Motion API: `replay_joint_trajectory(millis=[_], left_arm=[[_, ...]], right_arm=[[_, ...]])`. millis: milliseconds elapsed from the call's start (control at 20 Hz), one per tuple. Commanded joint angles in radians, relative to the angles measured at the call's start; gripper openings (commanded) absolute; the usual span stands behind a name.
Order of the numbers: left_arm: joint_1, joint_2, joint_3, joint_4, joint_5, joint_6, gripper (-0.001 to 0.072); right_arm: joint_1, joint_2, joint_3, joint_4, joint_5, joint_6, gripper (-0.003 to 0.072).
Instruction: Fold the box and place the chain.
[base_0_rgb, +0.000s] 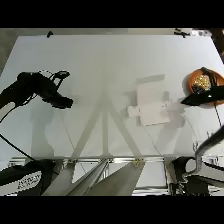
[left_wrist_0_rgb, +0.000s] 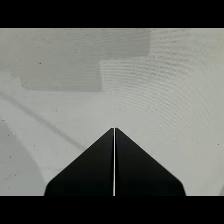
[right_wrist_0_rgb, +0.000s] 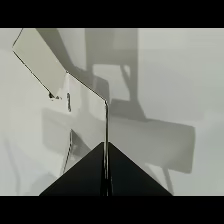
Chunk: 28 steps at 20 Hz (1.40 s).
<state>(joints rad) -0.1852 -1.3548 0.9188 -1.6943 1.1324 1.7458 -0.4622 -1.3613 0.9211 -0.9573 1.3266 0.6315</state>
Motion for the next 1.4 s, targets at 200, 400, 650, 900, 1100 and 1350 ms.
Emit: replay_joint_trajectory(millis=[200, 400, 650, 900, 1100, 1350], left_arm=[[0.001, 0.001, 0.0, 0.001, 0.0, 0.0, 0.0012], [0.001, 0.001, 0.0, 0.001, 0.0, 0.0, 0.0012], [0.001, 0.001, 0.0, 0.001, -0.015, 0.004, 0.0012], [0.001, 0.0, 0.0, -0.014, -0.077, 0.003, 0.0008], [-0.004, 0.0, 0.0, -0.108, -0.091, 0.08, 0.0199], [-0.003, 0.0, 0.0, -0.298, 0.037, 0.328, 0.0502]], right_arm=[[0.19, 0.176, -0.24, 0.237, -0.126, -0.1, 0.0011], [0.195, 0.314, -0.382, 0.293, -0.223, -0.127, 0.0011], [0.216, 0.351, -0.437, 0.36, -0.188, -0.144, 0.0012], [0.362, 0.351, -0.446, 0.332, -0.231, -0.139, 0.0012], [0.451, 0.351, -0.452, 0.299, -0.282, -0.135, 0.0013], [0.457, 0.351, -0.452, 0.299, -0.308, -0.135, 0.0013]])
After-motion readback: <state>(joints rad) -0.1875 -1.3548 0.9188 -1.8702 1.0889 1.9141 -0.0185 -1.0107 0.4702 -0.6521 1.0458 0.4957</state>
